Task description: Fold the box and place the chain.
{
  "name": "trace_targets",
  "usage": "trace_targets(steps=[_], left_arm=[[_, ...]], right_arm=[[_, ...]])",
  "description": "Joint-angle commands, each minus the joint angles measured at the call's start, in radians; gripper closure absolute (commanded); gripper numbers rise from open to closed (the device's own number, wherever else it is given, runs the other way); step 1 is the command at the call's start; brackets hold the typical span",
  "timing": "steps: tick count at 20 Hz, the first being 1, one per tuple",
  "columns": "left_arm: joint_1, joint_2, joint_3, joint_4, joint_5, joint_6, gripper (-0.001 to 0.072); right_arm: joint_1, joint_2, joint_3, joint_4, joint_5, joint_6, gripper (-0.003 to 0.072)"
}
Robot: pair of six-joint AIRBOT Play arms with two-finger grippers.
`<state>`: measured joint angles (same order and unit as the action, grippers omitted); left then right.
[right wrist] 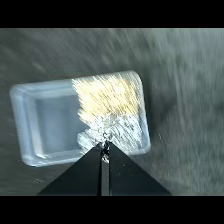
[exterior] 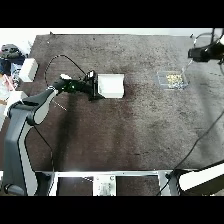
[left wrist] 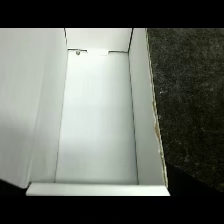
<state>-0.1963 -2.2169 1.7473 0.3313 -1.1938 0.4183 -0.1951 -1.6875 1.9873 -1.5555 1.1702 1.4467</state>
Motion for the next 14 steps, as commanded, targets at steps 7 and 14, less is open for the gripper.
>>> trace_targets(steps=[7, 14], left_arm=[[0.001, 0.0, 0.0, 0.0, 0.0, 0.0, 0.0357], [0.001, 0.0, 0.0, 0.0, 0.0, 0.0, 0.0357]], right_arm=[[0.22, 0.407, 0.001, 0.061, -0.349, -0.148, 0.0673], [0.417, 0.447, 0.0, 0.064, -0.372, -0.198, 0.0673]])
